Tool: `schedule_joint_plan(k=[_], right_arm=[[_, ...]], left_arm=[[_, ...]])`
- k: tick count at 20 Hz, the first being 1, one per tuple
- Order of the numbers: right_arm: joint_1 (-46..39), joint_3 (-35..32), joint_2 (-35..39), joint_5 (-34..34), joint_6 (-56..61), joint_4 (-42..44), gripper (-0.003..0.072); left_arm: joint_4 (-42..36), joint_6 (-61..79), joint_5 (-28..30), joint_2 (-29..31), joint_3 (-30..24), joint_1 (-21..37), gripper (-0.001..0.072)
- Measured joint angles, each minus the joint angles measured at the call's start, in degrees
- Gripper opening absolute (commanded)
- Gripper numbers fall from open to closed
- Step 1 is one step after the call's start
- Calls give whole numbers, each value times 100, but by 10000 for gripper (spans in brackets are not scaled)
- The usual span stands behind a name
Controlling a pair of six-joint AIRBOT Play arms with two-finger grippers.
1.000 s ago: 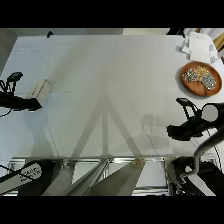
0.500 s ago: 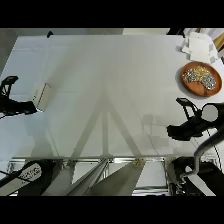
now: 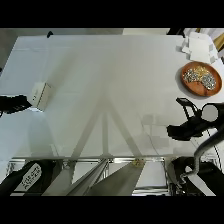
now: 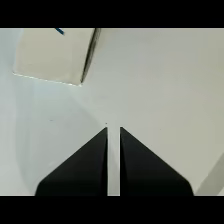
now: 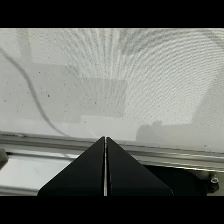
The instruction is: Fold the box and place the chain.
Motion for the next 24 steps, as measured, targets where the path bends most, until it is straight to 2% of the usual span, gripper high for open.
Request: schedule_joint_plan(k=[2, 3, 6, 12, 17, 24], right_arm=[[0, 0, 0, 0, 0, 0, 16], [0, 0, 0, -2, 0, 0, 16], [0, 0, 0, 0, 0, 0, 16], [0, 0, 0, 0, 0, 0, 16], [0, 0, 0, 0, 0, 0, 16], [0, 0, 0, 0, 0, 0, 16]], left_arm=[[-74, -15, -223, 66, -13, -282, 50], [-81, -15, -321, 87, -42, -457, 6], [-98, -7, -531, 116, -243, -988, 5], [-114, 7, -345, 131, -887, -1836, 5], [-103, 33, -238, 131, -1215, -2061, 8], [-140, 101, -22, 131, -1307, -2111, 9]])
